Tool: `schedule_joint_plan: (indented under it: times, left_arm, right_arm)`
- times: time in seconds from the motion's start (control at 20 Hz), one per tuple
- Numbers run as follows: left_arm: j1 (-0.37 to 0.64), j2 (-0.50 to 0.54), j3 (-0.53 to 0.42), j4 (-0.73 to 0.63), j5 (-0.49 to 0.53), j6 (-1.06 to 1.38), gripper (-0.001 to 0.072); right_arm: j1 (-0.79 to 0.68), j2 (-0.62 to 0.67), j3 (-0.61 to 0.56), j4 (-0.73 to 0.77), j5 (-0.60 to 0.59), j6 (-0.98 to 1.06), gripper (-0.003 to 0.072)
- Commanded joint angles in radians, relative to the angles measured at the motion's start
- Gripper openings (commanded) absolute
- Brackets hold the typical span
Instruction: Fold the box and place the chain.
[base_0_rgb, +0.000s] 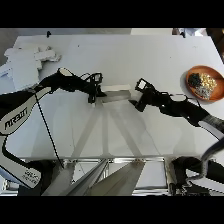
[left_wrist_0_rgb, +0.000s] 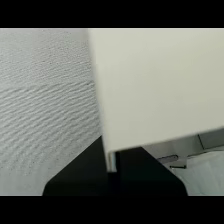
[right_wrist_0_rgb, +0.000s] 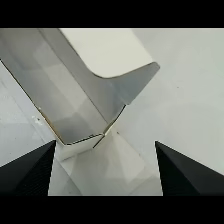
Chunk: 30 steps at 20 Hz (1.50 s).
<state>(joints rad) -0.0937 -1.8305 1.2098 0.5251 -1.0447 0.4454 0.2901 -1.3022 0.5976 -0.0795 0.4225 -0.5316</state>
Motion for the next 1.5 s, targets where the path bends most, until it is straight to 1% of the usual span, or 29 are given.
schedule_joint_plan:
  times: [0.0,0.05,0.2,0.3,0.35,0.5,0.65,0.75,0.9,1.0,1.3,1.45]
  left_arm:
    - [0.000,-0.001,0.000,0.000,0.000,0.000,0.0016]
    - [0.000,-0.001,0.000,0.000,0.000,0.000,0.0016]
    - [0.000,-0.001,0.000,0.000,0.001,0.000,0.0016]
    - [0.000,-0.001,0.000,0.000,0.000,0.000,0.0016]
    - [0.000,-0.001,0.000,0.000,0.000,0.000,0.0016]
    - [0.000,-0.001,0.000,0.000,0.000,0.000,0.0016]
    - [0.000,-0.001,0.000,0.000,0.000,0.000,0.0016]
    - [0.000,-0.001,0.000,0.000,0.000,0.000,0.0016]
    - [0.000,-0.001,0.000,0.000,0.000,0.000,0.0016]
    - [0.000,-0.001,0.000,0.000,0.000,0.000,0.0016]
    - [0.000,-0.001,0.000,0.000,0.000,0.000,0.0016]
    - [0.000,-0.001,0.000,0.000,0.000,0.000,0.0016]
  right_arm:
    - [-0.010,-0.008,0.021,-0.045,0.063,0.006,0.0690]
    - [-0.010,-0.017,0.027,-0.060,0.083,0.007,0.0690]
    - [-0.011,-0.062,0.063,-0.087,0.091,0.007,0.0690]
    - [-0.035,-0.095,0.105,-0.115,0.158,0.012,0.0690]
    - [-0.052,-0.103,0.126,-0.142,0.191,0.028,0.0690]
    - [-0.105,-0.121,0.182,-0.291,0.262,0.113,0.0690]
    - [-0.137,-0.149,0.227,-0.354,0.324,0.116,0.0690]
    - [-0.141,-0.180,0.258,-0.365,0.337,0.116,0.0690]
    - [-0.140,-0.229,0.299,-0.369,0.404,0.111,0.0690]
    - [-0.140,-0.259,0.321,-0.378,0.428,0.105,0.0690]
    - [-0.140,-0.277,0.336,-0.360,0.438,0.044,0.0690]
    - [-0.141,-0.307,0.385,-0.373,0.525,0.045,0.0690]
